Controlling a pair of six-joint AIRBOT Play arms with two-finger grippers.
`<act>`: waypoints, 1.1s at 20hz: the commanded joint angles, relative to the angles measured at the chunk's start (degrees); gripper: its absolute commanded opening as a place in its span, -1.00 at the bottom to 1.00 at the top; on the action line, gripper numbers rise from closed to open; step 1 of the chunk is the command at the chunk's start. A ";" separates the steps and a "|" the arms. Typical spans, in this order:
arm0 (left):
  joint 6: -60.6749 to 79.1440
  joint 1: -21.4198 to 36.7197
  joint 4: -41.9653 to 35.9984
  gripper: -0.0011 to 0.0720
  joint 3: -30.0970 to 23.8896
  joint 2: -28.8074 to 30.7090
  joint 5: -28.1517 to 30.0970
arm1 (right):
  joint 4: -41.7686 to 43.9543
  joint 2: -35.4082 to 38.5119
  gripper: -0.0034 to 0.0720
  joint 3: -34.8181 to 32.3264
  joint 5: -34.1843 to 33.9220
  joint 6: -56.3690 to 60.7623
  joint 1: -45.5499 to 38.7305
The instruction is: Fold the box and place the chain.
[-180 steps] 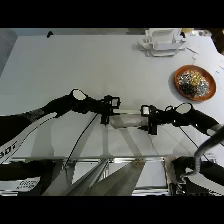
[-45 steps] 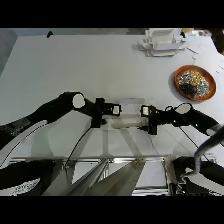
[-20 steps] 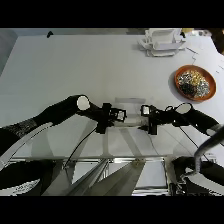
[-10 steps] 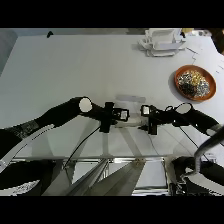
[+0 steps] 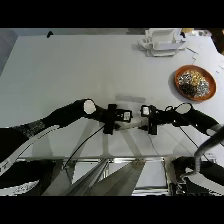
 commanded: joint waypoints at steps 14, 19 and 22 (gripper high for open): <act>-26.49 4.33 8.22 -0.96 -0.04 14.56 -13.14 | 0.07 0.04 -0.09 -0.02 0.07 0.15 0.00; -60.46 10.97 16.70 -0.96 -0.22 22.51 -17.77 | 0.07 0.04 -0.09 -0.02 0.07 0.17 0.00; -75.87 16.79 17.70 -0.96 -6.14 26.34 -13.55 | 0.07 0.04 -0.09 -0.02 0.07 0.17 0.00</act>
